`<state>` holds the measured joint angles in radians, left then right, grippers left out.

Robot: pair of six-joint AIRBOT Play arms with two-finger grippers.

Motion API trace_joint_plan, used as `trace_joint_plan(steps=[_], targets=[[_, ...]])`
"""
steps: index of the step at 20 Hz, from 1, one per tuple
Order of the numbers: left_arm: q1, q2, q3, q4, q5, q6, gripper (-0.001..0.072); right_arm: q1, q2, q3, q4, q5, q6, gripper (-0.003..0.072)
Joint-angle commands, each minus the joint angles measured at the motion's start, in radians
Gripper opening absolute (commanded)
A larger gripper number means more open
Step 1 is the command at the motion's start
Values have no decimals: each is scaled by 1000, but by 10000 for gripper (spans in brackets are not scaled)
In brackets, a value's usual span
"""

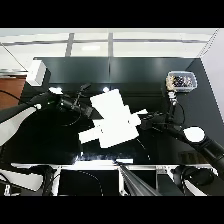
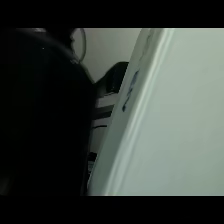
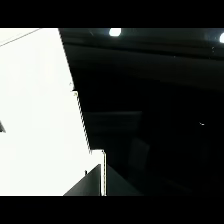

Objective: Fold the box and place the chain.

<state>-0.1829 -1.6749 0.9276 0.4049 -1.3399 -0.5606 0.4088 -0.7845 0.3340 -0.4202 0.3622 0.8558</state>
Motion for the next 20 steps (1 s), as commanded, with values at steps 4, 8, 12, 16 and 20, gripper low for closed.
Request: trace_joint_plan(steps=[4, 8, 12, 16, 20], targets=[[3, -19, 6, 23, -64, 99, 29, -6, 1, 2, 1, -1, 19, 216], [2, -6, 69, 155, -138, 108, 23, -193, 29, 79, -113, 185, 19, 660], [-44, 117, 71, 243, -29, 139, 20, -412, 31, 265, -412, 520, 7, 660], [-175, 321, -87, 290, 397, 384, 20, -411, 28, 294, -613, 628, -111, 660], [-240, 339, -159, 295, 374, 584, 21, -347, 26, 289, -610, 610, -346, 659]])
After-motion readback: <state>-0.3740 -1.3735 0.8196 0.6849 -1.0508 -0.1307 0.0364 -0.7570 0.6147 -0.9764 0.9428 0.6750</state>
